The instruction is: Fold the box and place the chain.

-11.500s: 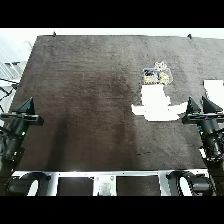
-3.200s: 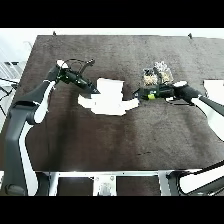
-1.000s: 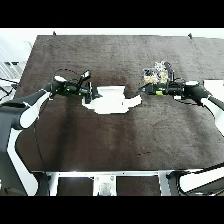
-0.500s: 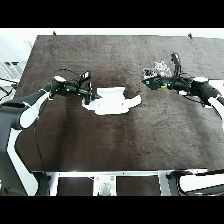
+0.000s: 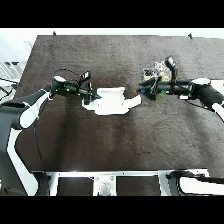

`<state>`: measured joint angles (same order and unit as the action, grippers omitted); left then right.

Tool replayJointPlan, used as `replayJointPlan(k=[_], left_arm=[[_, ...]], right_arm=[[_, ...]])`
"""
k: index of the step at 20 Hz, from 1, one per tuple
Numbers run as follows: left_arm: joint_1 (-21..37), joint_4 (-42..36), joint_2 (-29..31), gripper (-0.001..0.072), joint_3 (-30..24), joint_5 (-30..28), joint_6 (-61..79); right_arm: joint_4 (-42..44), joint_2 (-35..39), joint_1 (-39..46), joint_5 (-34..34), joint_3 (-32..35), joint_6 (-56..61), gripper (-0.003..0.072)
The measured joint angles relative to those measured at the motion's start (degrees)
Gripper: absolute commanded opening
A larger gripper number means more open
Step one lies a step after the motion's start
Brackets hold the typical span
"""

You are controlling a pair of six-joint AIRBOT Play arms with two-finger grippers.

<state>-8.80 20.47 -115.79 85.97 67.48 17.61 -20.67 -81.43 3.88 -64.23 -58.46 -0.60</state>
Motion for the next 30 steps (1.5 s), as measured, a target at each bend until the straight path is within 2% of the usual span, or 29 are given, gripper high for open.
replayJointPlan(k=[1, 2, 3, 4, 5, 8, 15, 18, 30], left_arm=[[0.0, 0.0, 0.0, 0.0020, 0.0, 0.0, 0.0], [0.0, 0.0, 0.0, 0.0020, 0.0, 0.0, 0.0], [0.0, 0.0, 0.0, 0.0020, 0.0, 0.0, 0.0], [0.0, 0.0, 0.0, 0.0020, 0.0, 0.0, 0.0], [0.0, -0.1, 0.0, 0.0020, 0.0, 0.0, 0.0], [0.0, -0.1, 0.0, 0.0020, 0.0, 0.0, 0.0], [0.0, -0.1, 0.0, 0.0020, 0.0, 0.0, 0.0], [0.0, -0.1, 0.0, 0.0020, 0.0, 0.0, 0.0], [0.0, -0.2, 0.0, 0.0020, 0.0, 0.0, 0.0]], right_arm=[[-1.3, 0.3, -1.1, -0.1, 0.8, -0.4, 0.0416], [-2.4, 0.5, -2.1, -0.1, 1.5, -0.7, 0.0299], [-2.8, 0.7, -3.0, -0.1, 1.9, -1.0, 0.0253], [-2.8, 0.8, -3.6, 0.0, 2.2, -1.1, 0.0371], [-2.4, 0.9, -4.1, 0.1, 2.5, -1.2, 0.0636], [-3.7, 1.1, -5.6, 2.1, 2.9, -1.7, 0.0644], [-21.2, 1.2, -15.2, 11.2, 3.7, -2.7, 0.0644], [-25.8, 1.2, -17.6, 14.1, 4.6, -2.8, 0.0644], [-25.8, -1.3, -21.5, 26.7, 7.2, -1.7, 0.0644]])
